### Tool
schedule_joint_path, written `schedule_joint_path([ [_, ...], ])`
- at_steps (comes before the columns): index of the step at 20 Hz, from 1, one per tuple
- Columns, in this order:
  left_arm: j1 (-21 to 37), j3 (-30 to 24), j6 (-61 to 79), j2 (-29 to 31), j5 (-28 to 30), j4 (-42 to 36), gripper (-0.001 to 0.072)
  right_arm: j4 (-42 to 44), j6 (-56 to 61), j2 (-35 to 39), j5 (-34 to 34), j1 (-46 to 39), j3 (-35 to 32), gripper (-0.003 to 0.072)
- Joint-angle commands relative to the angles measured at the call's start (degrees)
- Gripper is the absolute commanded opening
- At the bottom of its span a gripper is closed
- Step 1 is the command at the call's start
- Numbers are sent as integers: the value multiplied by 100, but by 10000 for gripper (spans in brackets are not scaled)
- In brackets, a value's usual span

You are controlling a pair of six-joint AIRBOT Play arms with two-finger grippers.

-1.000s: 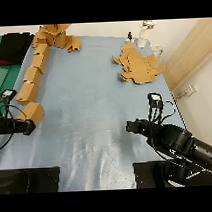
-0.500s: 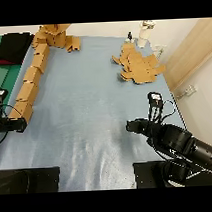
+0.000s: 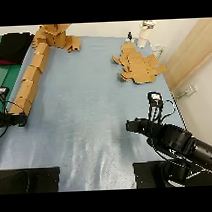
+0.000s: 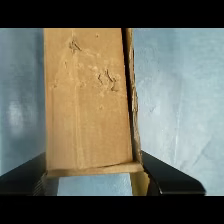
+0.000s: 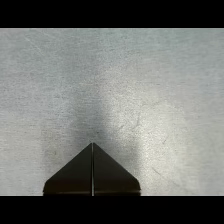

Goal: Fold the box.

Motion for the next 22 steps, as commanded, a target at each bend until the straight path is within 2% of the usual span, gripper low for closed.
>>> schedule_joint_path([
  [1,0,7,61,-127,459,-42,473,-4,2,4,66,0,4,3],
  [7,0,4,173,-380,236,-109,475,-4,2,4,66,0,2,3],
  [8,0,4,175,-398,136,-101,495,-4,2,4,66,0,4,3],
  [9,0,4,173,-396,81,-101,638,-2,2,4,66,2,2,3],
  [10,0,4,166,-396,70,-103,692,2,2,4,66,2,2,3],
  [15,7,42,166,-393,-162,-59,701,44,2,4,66,2,4,3],
  [22,398,850,160,-111,-1694,203,702,70,-2,4,63,2,4,3],
])
